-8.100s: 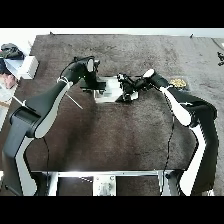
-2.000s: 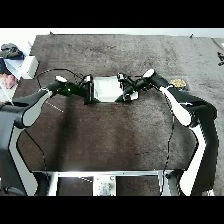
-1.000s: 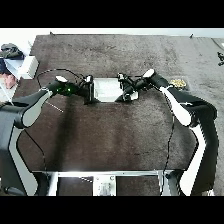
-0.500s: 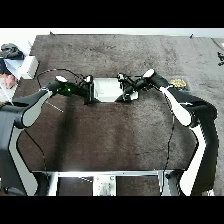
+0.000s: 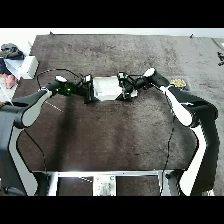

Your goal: Fold the box and place the chain.

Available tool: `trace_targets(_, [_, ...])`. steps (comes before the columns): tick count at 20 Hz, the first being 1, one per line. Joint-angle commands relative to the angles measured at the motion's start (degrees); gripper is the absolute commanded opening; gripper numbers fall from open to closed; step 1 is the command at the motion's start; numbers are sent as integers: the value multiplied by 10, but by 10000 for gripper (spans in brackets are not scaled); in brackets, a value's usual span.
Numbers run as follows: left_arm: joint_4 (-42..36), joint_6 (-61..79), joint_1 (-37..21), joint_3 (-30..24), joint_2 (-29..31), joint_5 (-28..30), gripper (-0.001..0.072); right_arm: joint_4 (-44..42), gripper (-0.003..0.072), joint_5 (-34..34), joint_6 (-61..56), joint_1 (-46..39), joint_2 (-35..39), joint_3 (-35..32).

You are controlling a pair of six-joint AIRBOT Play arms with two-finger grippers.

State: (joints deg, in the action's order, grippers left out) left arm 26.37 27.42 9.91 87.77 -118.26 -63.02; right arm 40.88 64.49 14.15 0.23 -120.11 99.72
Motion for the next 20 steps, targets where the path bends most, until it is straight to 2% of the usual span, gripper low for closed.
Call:
trace_targets(1, [3, 0, 0, 0, 0, -6, 467, 11, 597, 32, -10, -12, 16, 2])
trace_targets(6, [9, 0, 0, 0, 0, -7, 466, 33, 596, 83, -24, -41, 36, 2])
trace_targets(10, [9, 0, 0, 0, 0, -7, 466, 32, 596, 83, -35, -52, 68, 2])
trace_targets(13, [9, 0, 0, 0, 0, -7, 466, -29, 594, 92, -35, -53, 84, 2])
trace_targets(14, [9, 0, 0, 0, 1, -7, 467, -63, 557, 101, -35, -53, 84, 2])
trace_targets(15, [9, 1, 0, 0, 1, -7, 466, -87, 380, 113, -35, -53, 84, 2])
trace_targets(16, [9, 1, 0, 0, 1, -7, 466, -106, 160, 124, -35, -52, 84, 2])
trace_targets(17, [9, 1, 0, 0, 1, -7, 466, -119, 31, 127, -35, -49, 84, 2])
trace_targets(20, [9, 1, 0, 0, 1, -7, 466, -156, 9, 109, -35, -26, 81, 1])
